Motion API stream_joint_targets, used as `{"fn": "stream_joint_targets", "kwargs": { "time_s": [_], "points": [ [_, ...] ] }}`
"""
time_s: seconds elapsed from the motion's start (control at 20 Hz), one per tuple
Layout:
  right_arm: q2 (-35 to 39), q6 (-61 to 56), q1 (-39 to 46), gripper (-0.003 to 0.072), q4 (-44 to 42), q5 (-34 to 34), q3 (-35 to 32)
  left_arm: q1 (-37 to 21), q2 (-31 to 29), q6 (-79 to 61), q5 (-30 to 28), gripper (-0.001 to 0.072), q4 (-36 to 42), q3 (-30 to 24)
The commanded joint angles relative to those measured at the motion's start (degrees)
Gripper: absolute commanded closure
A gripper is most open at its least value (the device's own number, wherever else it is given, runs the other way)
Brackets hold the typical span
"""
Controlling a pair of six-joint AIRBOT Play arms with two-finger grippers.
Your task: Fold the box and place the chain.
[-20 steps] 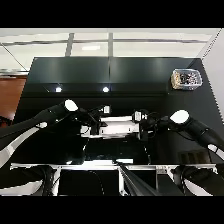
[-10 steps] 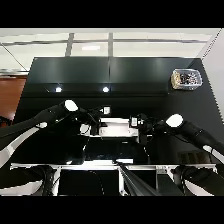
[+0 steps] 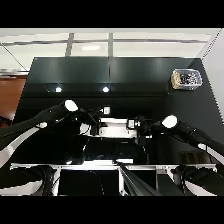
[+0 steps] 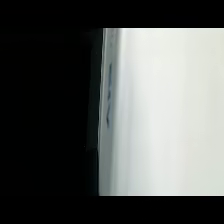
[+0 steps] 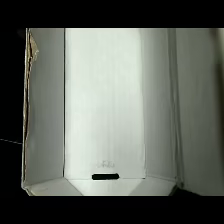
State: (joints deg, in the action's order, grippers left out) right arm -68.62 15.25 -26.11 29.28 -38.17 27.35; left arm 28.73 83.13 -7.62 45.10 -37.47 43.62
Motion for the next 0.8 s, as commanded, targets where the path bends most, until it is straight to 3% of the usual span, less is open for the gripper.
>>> {"fn": "stream_joint_targets", "kwargs": {
  "time_s": [0.0, 0.75],
  "points": [
    [-0.15, -0.44, -0.20, -0.0024, -0.07, 0.79, 0.02, 0.11, 0.04, -0.04, -0.11, 0.0682, -0.02, 0.00],
    [-0.57, -2.60, -0.55, -0.0025, 0.76, 1.88, 0.37, 0.13, 0.04, -0.04, -0.13, 0.0682, -0.04, 0.00]
  ]
}}
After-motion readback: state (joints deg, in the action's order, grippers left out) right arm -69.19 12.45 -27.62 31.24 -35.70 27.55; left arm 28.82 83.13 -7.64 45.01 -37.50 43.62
